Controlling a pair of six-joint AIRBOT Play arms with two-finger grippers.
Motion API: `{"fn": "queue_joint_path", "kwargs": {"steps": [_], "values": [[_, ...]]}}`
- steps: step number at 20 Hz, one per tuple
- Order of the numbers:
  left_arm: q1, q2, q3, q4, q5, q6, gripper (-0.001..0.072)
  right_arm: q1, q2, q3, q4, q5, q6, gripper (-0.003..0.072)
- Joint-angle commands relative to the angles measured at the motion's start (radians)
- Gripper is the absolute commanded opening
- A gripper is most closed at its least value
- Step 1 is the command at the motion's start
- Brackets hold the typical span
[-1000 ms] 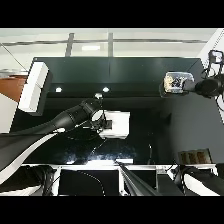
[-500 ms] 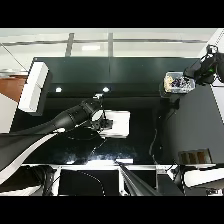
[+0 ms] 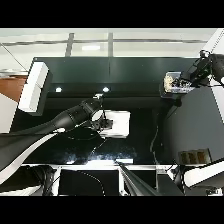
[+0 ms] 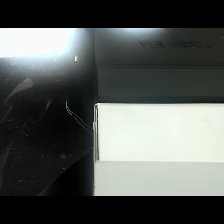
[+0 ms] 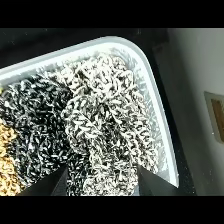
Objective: Fold the box and place the chain.
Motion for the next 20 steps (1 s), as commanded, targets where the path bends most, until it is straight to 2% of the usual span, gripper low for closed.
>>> {"fn": "queue_joint_path", "kwargs": {"steps": [1, 6, 7, 8, 12, 13, 16, 20], "values": [[0.001, 0.000, 0.000, 0.000, -0.001, 0.000, 0.0030, 0.000, -0.019, 0.003, -0.005, -0.021, -0.006, 0.0475], [0.001, 0.000, 0.000, 0.000, -0.004, 0.000, 0.0030, 0.000, -0.047, 0.003, -0.004, -0.019, -0.006, 0.0463], [0.001, 0.000, 0.000, 0.000, -0.004, 0.000, 0.0030, 0.000, -0.046, 0.009, -0.003, -0.025, -0.007, 0.0223], [0.001, 0.000, 0.000, 0.000, -0.004, 0.000, 0.0029, 0.000, -0.046, 0.019, -0.003, -0.034, -0.010, 0.0121], [0.001, 0.000, 0.000, 0.000, -0.003, 0.000, 0.0030, 0.000, -0.045, 0.087, 0.002, -0.111, -0.057, 0.0117], [0.001, 0.000, 0.000, 0.001, -0.003, 0.000, 0.0029, 0.000, -0.045, 0.105, 0.004, -0.131, -0.067, 0.0024], [0.000, 0.000, 0.000, 0.000, -0.003, 0.000, 0.0029, 0.000, -0.043, 0.150, 0.005, -0.178, -0.087, 0.0021], [0.000, 0.000, 0.000, 0.000, -0.003, 0.000, 0.0029, 0.000, 0.007, 0.153, 0.027, -0.183, -0.121, 0.0021]]}}
